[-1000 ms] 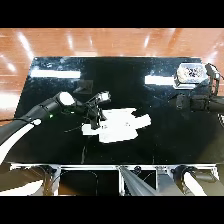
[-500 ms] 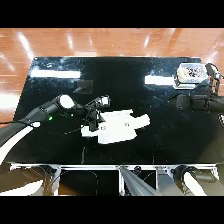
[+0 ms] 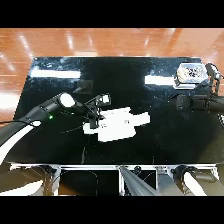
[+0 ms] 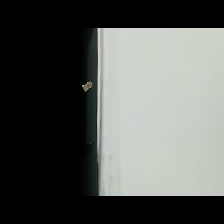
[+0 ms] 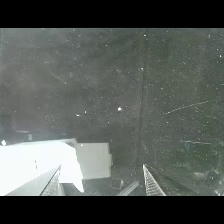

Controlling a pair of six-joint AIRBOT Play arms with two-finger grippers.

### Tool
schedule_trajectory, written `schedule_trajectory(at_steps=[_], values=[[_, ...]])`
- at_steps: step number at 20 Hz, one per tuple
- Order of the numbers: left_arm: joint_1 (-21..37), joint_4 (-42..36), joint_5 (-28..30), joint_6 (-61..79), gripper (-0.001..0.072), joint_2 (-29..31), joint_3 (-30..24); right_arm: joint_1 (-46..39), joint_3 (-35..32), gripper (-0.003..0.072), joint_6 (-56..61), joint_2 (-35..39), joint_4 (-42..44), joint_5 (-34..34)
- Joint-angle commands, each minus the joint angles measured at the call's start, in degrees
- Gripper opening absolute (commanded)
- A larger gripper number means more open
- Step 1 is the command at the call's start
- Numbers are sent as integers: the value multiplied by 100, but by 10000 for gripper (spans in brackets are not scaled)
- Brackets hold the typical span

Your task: Fold the box and place the chain.

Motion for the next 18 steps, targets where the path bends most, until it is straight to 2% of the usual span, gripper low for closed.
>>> schedule_trajectory(at_steps=[1, 3, 5, 12, 15, 17, 18], values=[[-210, 566, 59, 11, 23, -20, 55, 0, 4, 605, 0, 2, 2, 4], [-442, 859, 201, 247, 23, -66, 57, 0, 4, 605, -7, 2, -2, 4], [-566, 782, 258, 623, 23, -85, 127, 0, 4, 605, -50, 2, -31, 52], [-579, 787, 446, 734, 23, -125, 258, -2, 4, 605, -48, 2, -367, 129], [-579, 789, 446, 710, 23, -129, 254, -2, 4, 605, 0, 2, -293, -208], [-579, 789, 444, 435, 23, -129, 254, 55, -7, 605, -125, -24, -138, 4], [-579, 796, 444, 267, 23, -129, 249, 214, -76, 605, -785, -28, -157, 341]])
